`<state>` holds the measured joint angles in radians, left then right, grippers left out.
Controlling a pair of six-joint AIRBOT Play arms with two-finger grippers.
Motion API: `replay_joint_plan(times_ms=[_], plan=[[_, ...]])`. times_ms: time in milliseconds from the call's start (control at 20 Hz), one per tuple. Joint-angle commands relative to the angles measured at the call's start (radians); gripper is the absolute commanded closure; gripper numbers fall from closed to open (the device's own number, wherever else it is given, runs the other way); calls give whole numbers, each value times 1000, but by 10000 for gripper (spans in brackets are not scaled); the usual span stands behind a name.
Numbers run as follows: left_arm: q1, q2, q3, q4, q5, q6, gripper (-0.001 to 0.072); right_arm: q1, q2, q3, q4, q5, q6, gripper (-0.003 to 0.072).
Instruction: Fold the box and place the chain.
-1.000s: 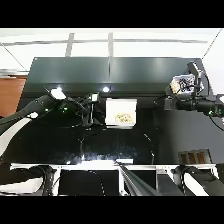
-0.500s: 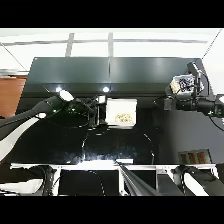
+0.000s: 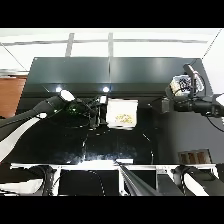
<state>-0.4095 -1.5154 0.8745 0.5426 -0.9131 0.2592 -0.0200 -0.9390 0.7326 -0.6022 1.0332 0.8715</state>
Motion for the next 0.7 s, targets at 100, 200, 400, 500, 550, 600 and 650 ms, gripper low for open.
replay_joint_plan(times_ms=[100,200,400,500,550,600,650], plan=[[0,0,0,0,-3,3,351,182,-137,67,11,-344,42,-18],[0,0,0,0,-3,3,351,220,-223,125,10,-358,39,-18],[0,0,0,0,-3,3,351,238,-304,152,-55,-60,-234,-17],[0,0,0,0,-3,3,351,238,-302,152,-118,35,-370,-17],[0,0,0,0,-3,3,351,238,-302,152,-130,56,-404,-17],[0,0,0,0,-3,3,351,238,-302,152,-133,65,-436,-17],[0,0,0,0,-3,3,351,239,-302,152,-132,65,-457,-17]])
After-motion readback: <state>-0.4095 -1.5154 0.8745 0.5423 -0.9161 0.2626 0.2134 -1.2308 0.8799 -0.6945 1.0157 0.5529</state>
